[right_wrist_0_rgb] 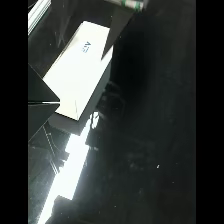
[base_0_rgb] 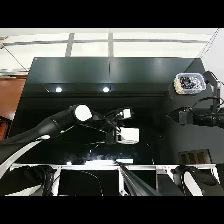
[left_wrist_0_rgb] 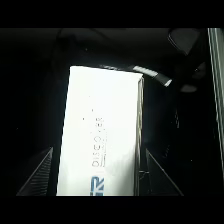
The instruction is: Fold the box and place the chain.
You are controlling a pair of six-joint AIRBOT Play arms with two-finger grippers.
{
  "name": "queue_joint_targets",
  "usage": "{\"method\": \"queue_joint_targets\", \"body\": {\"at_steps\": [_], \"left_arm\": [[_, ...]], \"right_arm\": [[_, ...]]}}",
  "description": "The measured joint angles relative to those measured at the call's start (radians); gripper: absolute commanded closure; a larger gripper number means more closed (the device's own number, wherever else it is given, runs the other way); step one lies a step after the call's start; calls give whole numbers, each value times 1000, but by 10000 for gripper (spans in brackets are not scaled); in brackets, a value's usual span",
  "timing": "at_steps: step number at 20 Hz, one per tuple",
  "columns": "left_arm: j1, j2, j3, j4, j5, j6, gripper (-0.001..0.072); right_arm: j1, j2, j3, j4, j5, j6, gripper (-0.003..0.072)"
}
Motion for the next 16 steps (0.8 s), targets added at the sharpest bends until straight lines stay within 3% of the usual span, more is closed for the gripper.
{"method": "queue_joint_targets", "body": {"at_steps": [12, 16], "left_arm": [[-21, -66, 38, 16, -49, -21, -6], [-55, -76, 38, 97, -35, -21, -6]], "right_arm": [[-1, 1, -8, -2, -15, -11, 675], [-1, 1, -8, -2, -20, -13, 675]]}}
